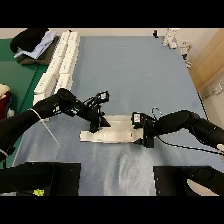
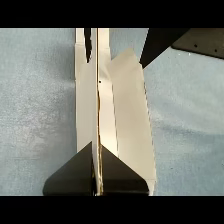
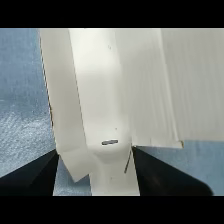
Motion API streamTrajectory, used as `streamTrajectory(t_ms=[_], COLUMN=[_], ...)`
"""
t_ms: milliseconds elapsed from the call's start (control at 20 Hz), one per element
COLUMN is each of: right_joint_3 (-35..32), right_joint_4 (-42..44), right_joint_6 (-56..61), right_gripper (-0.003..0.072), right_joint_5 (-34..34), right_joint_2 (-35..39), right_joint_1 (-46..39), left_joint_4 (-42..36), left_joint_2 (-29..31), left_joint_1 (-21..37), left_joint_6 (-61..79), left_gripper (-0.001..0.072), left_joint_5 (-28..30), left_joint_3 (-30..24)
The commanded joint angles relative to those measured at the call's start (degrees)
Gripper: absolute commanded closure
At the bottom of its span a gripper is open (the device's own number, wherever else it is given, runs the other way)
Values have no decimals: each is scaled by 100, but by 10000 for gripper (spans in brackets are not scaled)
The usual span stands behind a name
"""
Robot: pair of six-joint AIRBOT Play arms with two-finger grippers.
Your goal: Fold the box.
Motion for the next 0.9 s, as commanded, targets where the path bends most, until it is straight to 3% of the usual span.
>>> streamTrajectory(t_ms=[0, 850], right_joint_3=[2, 57], right_joint_4=[101, 61], right_joint_6=[-238, -238], right_gripper=[-28, -28], right_joint_5=[310, 566], right_joint_2=[-33, -752], right_joint_1=[13, 420], left_joint_4=[2, 0], left_joint_2=[-2, -2], left_joint_1=[2, 0], left_joint_6=[2, 2], left_gripper=[697, 697], left_joint_5=[2, 2], left_joint_3=[-2, -2])
